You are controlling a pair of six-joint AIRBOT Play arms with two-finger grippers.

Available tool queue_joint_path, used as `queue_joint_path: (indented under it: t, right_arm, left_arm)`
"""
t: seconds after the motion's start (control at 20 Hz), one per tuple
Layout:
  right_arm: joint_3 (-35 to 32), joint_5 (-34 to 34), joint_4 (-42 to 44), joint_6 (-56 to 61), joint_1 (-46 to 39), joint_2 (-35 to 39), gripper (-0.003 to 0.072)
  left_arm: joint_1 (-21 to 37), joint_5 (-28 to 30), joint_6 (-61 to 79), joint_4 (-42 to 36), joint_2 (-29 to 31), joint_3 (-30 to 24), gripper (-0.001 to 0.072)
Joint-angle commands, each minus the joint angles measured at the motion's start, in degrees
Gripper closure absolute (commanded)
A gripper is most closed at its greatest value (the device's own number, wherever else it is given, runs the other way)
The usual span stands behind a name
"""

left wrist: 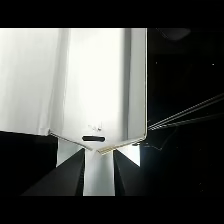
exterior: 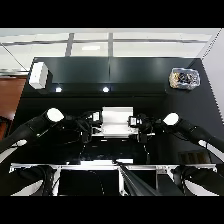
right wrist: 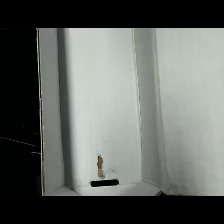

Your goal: Fold the box and place the chain.

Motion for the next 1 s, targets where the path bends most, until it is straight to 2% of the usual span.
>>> queue_joint_path:
  t: [0.0,0.35,0.65,0.7,0.75,0.8,0.85,0.9,0.95]
  right_arm:
    - [0.0,0.0,0.1,0.0,0.0,0.0,0.0669]
    - [0.0,0.0,0.1,0.0,0.0,0.0,0.0669]
    - [0.0,0.0,0.1,0.0,0.0,0.0,0.0669]
    - [0.0,0.0,0.1,0.0,0.0,0.0,0.0668]
    - [0.0,0.0,0.1,0.0,0.0,0.0,0.0668]
    - [0.0,0.0,0.1,0.0,0.0,0.0,0.0668]
    - [0.0,0.0,0.1,0.0,0.0,0.0,0.0668]
    - [0.0,0.0,0.1,0.0,0.0,0.0,0.0669]
    - [0.0,0.0,0.1,0.0,0.0,0.0,0.0669]
  left_arm:
    - [-0.2,0.8,0.1,-1.3,0.0,0.0,0.0492]
    - [-4.3,5.1,0.1,-8.3,-3.2,0.1,0.0491]
    - [-5.1,5.5,0.1,-7.8,-3.7,0.1,0.0494]
    - [-5.1,5.6,0.1,-7.4,-3.7,0.1,0.0599]
    - [-5.1,5.6,0.1,-7.0,-3.7,0.1,0.0644]
    - [-5.1,5.6,0.1,-7.0,-3.7,0.1,0.0643]
    - [-5.1,5.6,0.1,-7.0,-3.7,0.1,0.0595]
    - [-5.1,5.9,0.1,-7.0,-3.7,0.1,0.0407]
    - [-5.1,6.2,0.1,-7.0,-3.7,0.1,0.0350]
